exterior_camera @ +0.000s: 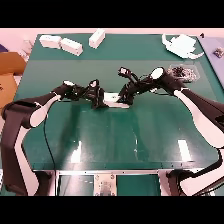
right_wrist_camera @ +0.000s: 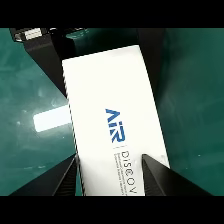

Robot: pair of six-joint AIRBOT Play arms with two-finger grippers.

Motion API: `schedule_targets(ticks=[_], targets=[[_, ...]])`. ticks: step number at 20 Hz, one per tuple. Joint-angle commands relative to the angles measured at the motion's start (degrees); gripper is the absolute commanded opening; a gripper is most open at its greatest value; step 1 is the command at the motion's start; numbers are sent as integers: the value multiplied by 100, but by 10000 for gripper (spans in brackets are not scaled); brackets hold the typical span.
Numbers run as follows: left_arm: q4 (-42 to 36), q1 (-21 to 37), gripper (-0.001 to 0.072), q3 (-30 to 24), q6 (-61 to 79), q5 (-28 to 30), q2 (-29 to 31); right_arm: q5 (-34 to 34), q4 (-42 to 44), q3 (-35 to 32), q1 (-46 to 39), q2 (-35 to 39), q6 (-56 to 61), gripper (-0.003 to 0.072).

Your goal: Fold the box and place the chain.

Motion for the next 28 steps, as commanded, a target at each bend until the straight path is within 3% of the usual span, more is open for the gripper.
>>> schedule_targets(ticks=[1, 4, 13, 15, 19, 20, 21, 23, 24, 28], targets=[[-22, -2, 357, 4, -9, 44, 4, -109, 7, -136, -17, -2, -146, 436], [-22, -2, 357, 4, -9, 44, 4, -116, 402, -22, -122, 44, -319, 436], [-22, -2, 357, 4, -9, 46, 4, 151, 413, 251, -140, 439, -308, 438], [-22, -2, 357, 4, -9, 46, 4, 164, 435, 256, -140, 529, -293, 516], [-20, -2, 357, 4, -9, 46, 4, 127, 566, 260, -179, 544, -297, 513], [-22, -2, 357, 4, -9, 46, 4, 94, 732, 254, -190, 540, -313, 465], [-22, -2, 357, 4, -9, 46, 4, 70, 981, 225, -201, 531, -317, 295], [-22, -2, 357, 4, -9, 46, 4, 33, 1237, 63, -201, 529, -337, 54], [-22, -2, 357, 4, -9, 48, 4, -28, 1329, -72, -201, 529, -339, 12], [-20, -2, 357, 4, -9, 52, 4, -393, 1687, -656, -199, 426, -549, 11]])
